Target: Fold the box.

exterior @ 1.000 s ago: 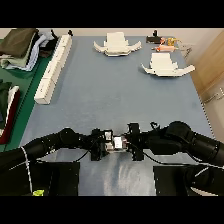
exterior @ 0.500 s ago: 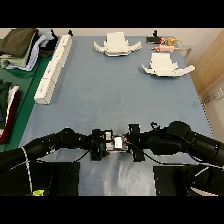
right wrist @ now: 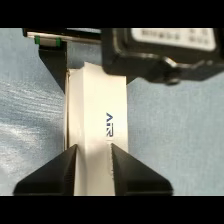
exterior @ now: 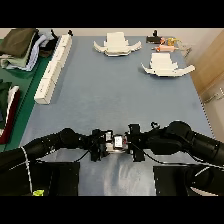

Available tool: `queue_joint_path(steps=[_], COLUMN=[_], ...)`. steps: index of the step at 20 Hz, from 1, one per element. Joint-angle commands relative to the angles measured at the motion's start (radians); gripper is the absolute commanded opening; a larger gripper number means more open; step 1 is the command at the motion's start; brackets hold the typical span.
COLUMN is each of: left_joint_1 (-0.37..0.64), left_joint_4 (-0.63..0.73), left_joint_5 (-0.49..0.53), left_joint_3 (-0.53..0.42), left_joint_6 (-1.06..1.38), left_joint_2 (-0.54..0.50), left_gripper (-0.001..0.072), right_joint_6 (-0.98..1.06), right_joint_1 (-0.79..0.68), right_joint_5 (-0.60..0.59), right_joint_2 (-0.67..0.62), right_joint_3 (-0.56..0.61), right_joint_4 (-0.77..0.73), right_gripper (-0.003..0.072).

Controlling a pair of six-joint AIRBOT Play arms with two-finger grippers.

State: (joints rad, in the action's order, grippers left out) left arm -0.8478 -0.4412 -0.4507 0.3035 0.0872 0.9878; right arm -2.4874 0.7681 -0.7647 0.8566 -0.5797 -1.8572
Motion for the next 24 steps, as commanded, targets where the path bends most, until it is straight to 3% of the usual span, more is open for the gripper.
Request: queue_joint_path(steps=[1,13,16,24], left_joint_1=[0.0,0.0,0.0,0.0], left_joint_4=[0.0,0.0,0.0,0.0], left_joint_5=[0.003,0.002,0.003,0.003], left_joint_3=[0.001,0.001,0.001,0.001], left_joint_6=[0.001,0.001,0.001,0.001], left_joint_2=[-0.001,-0.001,-0.001,-0.001], left_gripper=[0.0442,0.0442,0.0442,0.0442], right_joint_6=[0.0,0.002,0.004,0.026], right_joint_1=[0.001,0.001,0.001,0.001], right_joint_5=[0.004,-0.041,-0.041,-0.04], right_joint_2=[0.0,0.0,0.0,-0.022], right_joint_3=[-0.001,0.0,0.0,-0.011], right_joint_4=[-0.002,-0.04,-0.04,-0.041], right_gripper=[0.028,0.0277,0.021,0.0241])
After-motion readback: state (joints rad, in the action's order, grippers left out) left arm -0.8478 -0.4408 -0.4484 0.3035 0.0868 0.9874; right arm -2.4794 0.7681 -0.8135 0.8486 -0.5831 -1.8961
